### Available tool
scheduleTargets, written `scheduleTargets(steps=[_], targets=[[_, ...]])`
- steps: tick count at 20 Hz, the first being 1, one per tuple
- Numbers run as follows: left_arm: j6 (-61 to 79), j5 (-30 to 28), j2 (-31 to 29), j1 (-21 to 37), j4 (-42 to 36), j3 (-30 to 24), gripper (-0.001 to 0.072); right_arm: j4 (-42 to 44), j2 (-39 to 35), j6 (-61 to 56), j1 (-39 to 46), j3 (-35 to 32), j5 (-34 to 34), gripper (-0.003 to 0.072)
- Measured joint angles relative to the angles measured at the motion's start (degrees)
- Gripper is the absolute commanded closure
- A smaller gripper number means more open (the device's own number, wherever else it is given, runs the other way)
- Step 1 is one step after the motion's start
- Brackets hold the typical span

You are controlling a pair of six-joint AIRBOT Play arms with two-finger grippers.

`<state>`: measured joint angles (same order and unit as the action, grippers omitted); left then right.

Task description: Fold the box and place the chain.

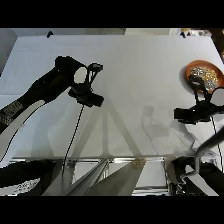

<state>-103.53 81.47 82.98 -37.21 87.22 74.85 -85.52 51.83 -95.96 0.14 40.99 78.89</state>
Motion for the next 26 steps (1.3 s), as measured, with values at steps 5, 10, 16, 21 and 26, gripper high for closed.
scheduleTargets(steps=[5,10,16,21,26], targets=[[0.0,0.0,0.0,0.0,0.0,0.0,0.0574,-3.93,0.0,4.85,1.33,1.57,0.7,0.0667],[0.0,0.02,0.0,0.0,0.0,0.0,0.0574,-25.62,0.02,7.39,12.09,6.21,-5.33,0.025],[0.0,0.0,0.0,0.0,-0.02,0.0,0.0574,-34.64,7.19,19.5,24.94,8.0,-14.49,0.0155],[0.0,0.02,0.0,0.02,0.0,0.0,0.0574,-36.94,15.34,31.58,27.32,10.34,-18.82,0.0168],[0.0,0.02,0.0,0.02,0.0,0.0,0.0574,-37.31,22.58,39.34,27.8,11.34,-19.17,0.0227]])
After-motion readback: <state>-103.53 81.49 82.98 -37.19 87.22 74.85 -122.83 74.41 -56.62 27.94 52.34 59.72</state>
